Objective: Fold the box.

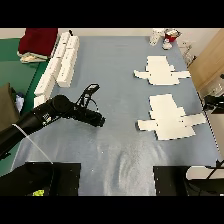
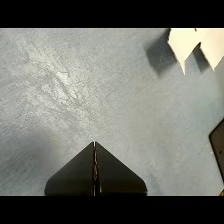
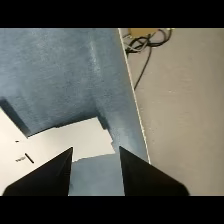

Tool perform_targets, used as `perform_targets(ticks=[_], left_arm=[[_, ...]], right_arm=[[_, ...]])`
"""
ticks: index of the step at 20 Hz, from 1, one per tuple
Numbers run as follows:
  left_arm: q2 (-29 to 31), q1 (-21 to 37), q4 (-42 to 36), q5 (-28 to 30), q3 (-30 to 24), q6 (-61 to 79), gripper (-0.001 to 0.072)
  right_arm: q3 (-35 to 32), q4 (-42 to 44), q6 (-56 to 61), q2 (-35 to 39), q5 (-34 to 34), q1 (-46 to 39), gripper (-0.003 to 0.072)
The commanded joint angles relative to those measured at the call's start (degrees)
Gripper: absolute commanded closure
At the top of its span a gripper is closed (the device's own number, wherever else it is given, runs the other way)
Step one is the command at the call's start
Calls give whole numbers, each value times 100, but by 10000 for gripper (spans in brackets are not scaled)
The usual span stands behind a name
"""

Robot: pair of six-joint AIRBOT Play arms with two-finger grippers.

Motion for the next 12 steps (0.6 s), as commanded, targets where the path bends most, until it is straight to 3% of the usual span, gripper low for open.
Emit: perform_targets(ticks=[1, 10, 12], left_arm=[[-4, -4, -50, 17, 4, 2, 696], [-4, -4, -50, 68, 4, 2, 696], [-4, -4, -50, 68, 4, 2, 696]], right_arm=[[310, 1322, -1196, -619, -463, -975, 246], [422, 1827, -1838, -1294, -1032, -1106, 251], [422, 2151, -1838, -1290, -1246, -1102, 432]])
